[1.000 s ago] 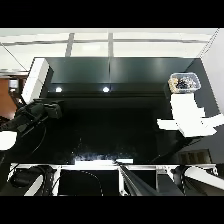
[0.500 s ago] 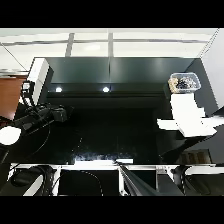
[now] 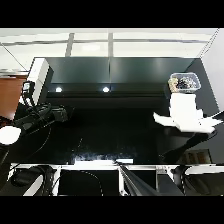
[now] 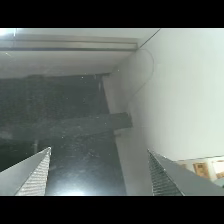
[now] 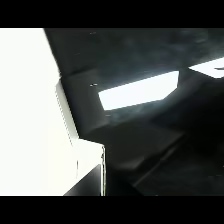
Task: Fold the box and place the chain.
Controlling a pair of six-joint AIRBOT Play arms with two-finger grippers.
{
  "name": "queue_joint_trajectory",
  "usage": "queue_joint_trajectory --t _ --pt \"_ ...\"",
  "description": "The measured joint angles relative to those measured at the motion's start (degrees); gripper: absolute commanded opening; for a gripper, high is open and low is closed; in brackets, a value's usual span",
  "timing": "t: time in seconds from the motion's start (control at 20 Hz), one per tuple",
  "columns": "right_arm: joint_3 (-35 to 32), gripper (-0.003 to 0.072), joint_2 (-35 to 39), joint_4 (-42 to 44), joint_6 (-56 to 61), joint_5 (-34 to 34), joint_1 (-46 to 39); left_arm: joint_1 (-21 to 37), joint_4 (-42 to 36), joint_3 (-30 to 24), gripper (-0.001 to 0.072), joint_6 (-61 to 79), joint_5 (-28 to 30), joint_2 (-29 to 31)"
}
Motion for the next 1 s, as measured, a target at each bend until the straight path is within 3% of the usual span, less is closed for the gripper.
queue_joint_trajectory --t 0.25,0.55,0.75,1.0 --pt "-2.51 0.0012 2.01 8.11 0.85 3.91 3.17 0.00 -0.20 0.00 0.0707 0.00 -0.04 0.00" --pt "-14.23 0.0012 10.84 19.67 1.46 2.56 15.02 -1.77 -0.20 -0.04 0.0707 0.39 -0.04 -0.15" --pt "-26.43 0.0012 22.60 25.94 0.20 -6.99 27.80 -6.36 -0.20 -0.07 0.0707 0.42 0.11 -1.01" --pt "-42.32 0.0012 40.83 33.79 -4.00 -23.56 45.13 -13.29 -0.24 -0.07 0.0707 0.37 1.53 -5.35"
